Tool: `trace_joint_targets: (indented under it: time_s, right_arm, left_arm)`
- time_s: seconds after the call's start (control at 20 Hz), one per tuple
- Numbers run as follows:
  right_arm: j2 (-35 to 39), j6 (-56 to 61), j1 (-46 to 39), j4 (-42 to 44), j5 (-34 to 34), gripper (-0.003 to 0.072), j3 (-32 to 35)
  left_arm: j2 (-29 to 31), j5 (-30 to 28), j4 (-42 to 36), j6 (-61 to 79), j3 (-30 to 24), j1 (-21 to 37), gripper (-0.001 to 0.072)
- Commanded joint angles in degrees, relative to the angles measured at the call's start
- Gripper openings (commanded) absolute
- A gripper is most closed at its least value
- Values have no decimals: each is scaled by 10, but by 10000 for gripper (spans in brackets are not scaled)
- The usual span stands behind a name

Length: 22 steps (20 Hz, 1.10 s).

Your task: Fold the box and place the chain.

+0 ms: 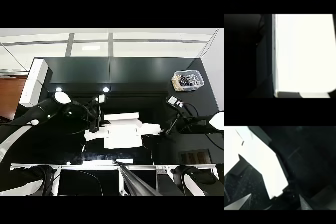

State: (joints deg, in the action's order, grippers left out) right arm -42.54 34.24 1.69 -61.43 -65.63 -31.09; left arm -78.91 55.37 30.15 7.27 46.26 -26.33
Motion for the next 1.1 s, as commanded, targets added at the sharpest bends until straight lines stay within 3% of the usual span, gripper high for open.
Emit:
trace_joint_targets:
  time_s: [0.0,0.25,0.6,0.85,1.05]
  right_arm:
    - [0,-72,0,39,34,706,37]
    - [0,-163,14,95,93,706,96]
    - [-9,-184,162,90,183,706,105]
    - [-79,-245,203,94,146,706,105]
    - [-87,-249,228,120,150,705,105]
  left_arm:
    - [-10,-45,-2,90,-16,-26,24]
    - [-25,-85,21,90,-16,-50,23]
    - [-25,-75,22,89,-16,-50,24]
    - [-25,-68,23,83,-16,-50,23]
    - [-25,-68,23,73,-16,-50,23]
